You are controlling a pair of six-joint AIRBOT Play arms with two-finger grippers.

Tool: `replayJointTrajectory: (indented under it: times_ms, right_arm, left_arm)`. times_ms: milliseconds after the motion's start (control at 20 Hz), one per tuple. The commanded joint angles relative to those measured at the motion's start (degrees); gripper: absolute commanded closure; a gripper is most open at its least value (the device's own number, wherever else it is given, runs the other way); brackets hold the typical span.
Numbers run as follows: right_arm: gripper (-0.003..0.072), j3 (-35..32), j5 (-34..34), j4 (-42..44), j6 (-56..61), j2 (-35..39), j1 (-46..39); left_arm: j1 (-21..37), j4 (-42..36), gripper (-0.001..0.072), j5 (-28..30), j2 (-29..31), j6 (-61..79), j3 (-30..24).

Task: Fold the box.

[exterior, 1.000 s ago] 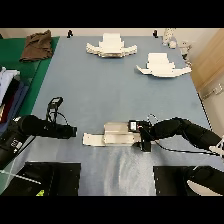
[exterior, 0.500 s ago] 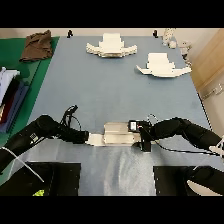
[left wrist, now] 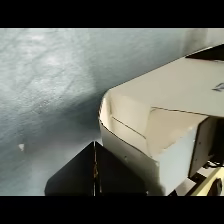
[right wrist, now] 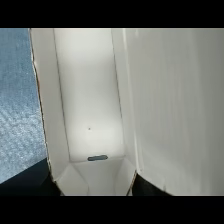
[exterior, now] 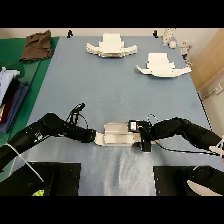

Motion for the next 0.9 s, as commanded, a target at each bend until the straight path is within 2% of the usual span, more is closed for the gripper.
replayJointTrajectory:
  times_ms: [0,500,550,600,850]
  right_arm:
    - [0.0243,0.0,0.0,0.0,0.0,0.0,0.0]
    - [0.0243,0.0,0.0,0.0,0.0,0.0,0.0]
    - [0.0243,0.0,0.0,0.0,0.0,0.0,0.0]
    - [0.0243,0.0,0.0,0.0,0.0,0.0,0.0]
    - [0.0243,0.0,0.0,0.0,0.0,0.0,0.0]
  left_arm:
    - [-0.3,-1.1,0.0696,-2.8,0.0,0.7,2.8]
    - [-0.2,-4.2,0.0693,-3.5,-0.1,2.5,4.0]
    - [-0.3,-4.6,0.0588,-3.8,-0.1,3.0,4.0]
    - [-0.3,-4.9,0.0358,-4.1,-0.1,2.9,4.0]
    - [-0.2,-5.3,0.0369,-3.8,-0.1,2.8,4.0]
